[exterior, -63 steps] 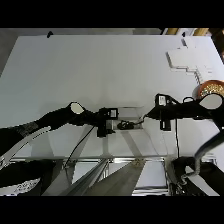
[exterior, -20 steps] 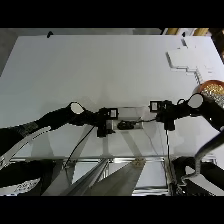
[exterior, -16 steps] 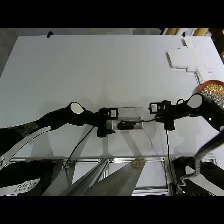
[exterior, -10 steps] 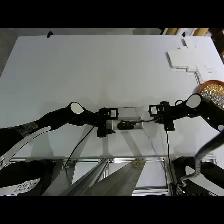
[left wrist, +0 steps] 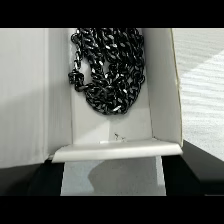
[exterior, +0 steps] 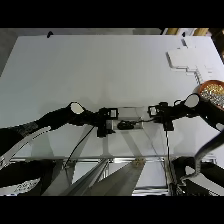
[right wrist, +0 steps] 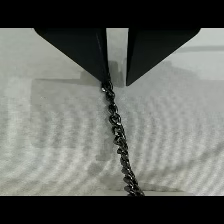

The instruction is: Fold the box and place the chain.

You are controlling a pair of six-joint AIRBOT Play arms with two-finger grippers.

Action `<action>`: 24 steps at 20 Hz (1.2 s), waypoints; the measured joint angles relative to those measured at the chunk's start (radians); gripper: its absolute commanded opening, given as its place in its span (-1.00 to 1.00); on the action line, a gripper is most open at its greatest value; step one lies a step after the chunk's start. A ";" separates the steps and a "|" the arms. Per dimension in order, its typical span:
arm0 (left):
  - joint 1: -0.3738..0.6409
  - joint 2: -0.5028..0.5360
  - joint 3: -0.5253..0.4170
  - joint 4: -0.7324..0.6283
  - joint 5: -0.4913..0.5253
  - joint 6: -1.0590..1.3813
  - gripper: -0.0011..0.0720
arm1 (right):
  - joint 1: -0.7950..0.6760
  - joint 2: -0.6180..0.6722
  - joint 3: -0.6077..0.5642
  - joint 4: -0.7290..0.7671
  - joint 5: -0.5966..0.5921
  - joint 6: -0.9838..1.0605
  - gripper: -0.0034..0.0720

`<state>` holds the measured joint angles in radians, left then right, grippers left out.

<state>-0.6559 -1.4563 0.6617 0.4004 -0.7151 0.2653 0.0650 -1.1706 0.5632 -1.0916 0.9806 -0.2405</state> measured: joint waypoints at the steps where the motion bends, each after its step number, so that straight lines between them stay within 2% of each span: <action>1: 0.000 0.000 0.000 0.000 0.000 0.000 -0.06 | 0.005 0.001 0.000 0.004 -0.001 0.000 -0.45; 7: 0.000 0.000 0.000 0.000 0.000 0.000 -0.06 | 0.106 0.006 0.000 0.016 -0.023 -0.003 -0.52; 8: 0.000 0.000 0.000 0.000 0.000 0.000 -0.06 | 0.120 0.006 0.000 0.016 -0.032 -0.003 -0.69; 9: 0.000 0.000 0.000 0.000 0.000 0.000 -0.06 | 0.129 0.006 0.000 0.016 -0.038 -0.003 -0.78; 16: 0.000 0.000 0.000 0.000 0.000 0.000 -0.06 | 0.151 0.006 0.000 -0.026 -0.060 0.021 -0.87; 19: 0.000 0.000 0.000 0.000 0.000 0.000 -0.06 | 0.153 0.018 0.000 -0.043 -0.017 0.036 -0.87; 24: 0.000 0.000 0.000 0.000 0.000 0.000 -0.06 | 0.153 0.149 0.000 -0.013 0.048 0.092 -0.87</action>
<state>-0.6559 -1.4563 0.6617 0.4000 -0.7147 0.2653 0.2180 -1.0218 0.5629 -1.1042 1.0290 -0.1486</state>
